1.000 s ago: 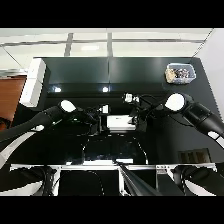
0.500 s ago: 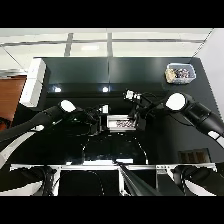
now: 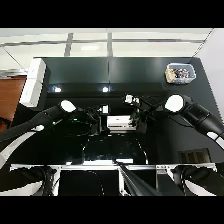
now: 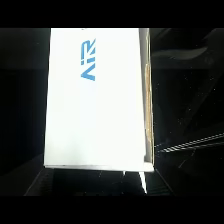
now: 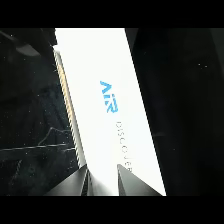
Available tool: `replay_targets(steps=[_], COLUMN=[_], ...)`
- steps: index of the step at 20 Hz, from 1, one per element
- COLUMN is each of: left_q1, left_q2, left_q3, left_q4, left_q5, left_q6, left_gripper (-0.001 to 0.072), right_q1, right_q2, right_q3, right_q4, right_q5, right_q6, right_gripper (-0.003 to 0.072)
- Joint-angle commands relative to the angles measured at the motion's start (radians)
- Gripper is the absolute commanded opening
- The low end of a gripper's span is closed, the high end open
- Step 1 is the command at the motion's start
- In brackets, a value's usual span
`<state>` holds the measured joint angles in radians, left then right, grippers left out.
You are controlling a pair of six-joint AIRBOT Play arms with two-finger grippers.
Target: Fold the box and place the chain.
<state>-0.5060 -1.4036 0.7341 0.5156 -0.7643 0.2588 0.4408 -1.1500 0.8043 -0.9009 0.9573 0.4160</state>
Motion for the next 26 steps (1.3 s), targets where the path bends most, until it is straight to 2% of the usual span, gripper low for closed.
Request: replay_targets(steps=[1, 6, 7, 8, 22, 24, 26], left_q1=[0.000, 0.000, 0.000, 0.000, 0.000, 0.000, 0.000], left_q2=[-0.001, -0.001, -0.001, -0.001, -0.001, -0.001, -0.001], left_q3=[0.000, 0.000, 0.000, 0.000, 0.000, 0.000, 0.000], left_q4=[0.000, 0.000, 0.000, 0.000, 0.000, 0.000, 0.000], left_q5=[0.002, 0.002, 0.002, 0.002, 0.002, 0.002, 0.002], left_q6=[0.000, -0.001, -0.001, -0.001, -0.001, -0.001, -0.001], left_gripper=[0.0375, 0.0375, 0.0375, 0.0375, 0.0375, 0.0375, 0.0375], right_q1=[0.000, 0.000, 0.000, 0.000, 0.000, 0.000, -0.014], right_q2=[0.000, 0.000, 0.000, 0.000, 0.001, 0.011, 0.049], right_q3=[0.000, 0.000, 0.000, 0.000, -0.037, -0.024, 0.002], right_q4=[-0.001, -0.002, -0.002, -0.002, 0.000, 0.007, 0.006], right_q5=[0.004, 0.003, 0.002, 0.002, 0.024, 0.040, 0.072], right_q6=[-0.001, -0.001, -0.001, -0.001, 0.001, 0.072, 0.238], right_gripper=[0.0207, 0.0210, 0.0322, 0.0346, 0.0345, 0.0345, 0.0345])
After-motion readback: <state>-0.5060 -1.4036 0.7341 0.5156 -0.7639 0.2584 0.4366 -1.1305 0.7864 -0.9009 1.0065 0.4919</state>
